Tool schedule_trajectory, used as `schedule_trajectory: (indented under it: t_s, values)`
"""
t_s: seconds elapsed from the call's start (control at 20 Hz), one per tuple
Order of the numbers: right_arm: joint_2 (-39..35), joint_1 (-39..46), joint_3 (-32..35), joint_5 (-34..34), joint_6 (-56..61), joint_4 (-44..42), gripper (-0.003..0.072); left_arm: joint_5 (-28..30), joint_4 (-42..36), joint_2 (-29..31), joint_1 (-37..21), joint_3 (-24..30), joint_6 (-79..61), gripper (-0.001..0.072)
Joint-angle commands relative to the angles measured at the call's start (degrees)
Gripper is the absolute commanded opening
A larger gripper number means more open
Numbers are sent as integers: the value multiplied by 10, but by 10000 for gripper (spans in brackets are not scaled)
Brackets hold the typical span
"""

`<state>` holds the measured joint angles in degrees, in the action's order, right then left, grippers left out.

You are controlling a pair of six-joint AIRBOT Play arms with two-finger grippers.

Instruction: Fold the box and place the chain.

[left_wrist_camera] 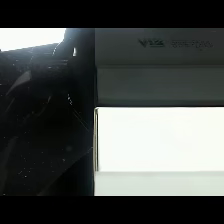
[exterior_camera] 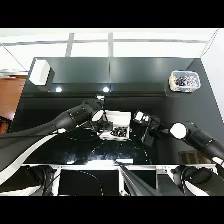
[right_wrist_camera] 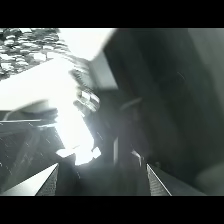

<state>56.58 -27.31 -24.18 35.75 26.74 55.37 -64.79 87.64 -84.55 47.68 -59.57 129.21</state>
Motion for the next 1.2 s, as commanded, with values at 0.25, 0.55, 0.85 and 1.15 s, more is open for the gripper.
schedule_trajectory:
  t_s: [0.25, 0.55, 0.85, 1.15]
  values:
    - [49, -18, 10, -64, -294, -232, 657, 2, 0, 0, 0, 0, 0, 30]
    - [82, -18, 9, -88, -300, -255, 637, 2, 0, 0, 0, 0, 0, 30]
    - [82, -18, 9, -89, -293, -252, 260, 2, 0, 0, 0, 0, 0, 30]
    - [78, -18, 8, -88, -277, -250, 11, 2, 0, 0, 0, 0, 0, 30]
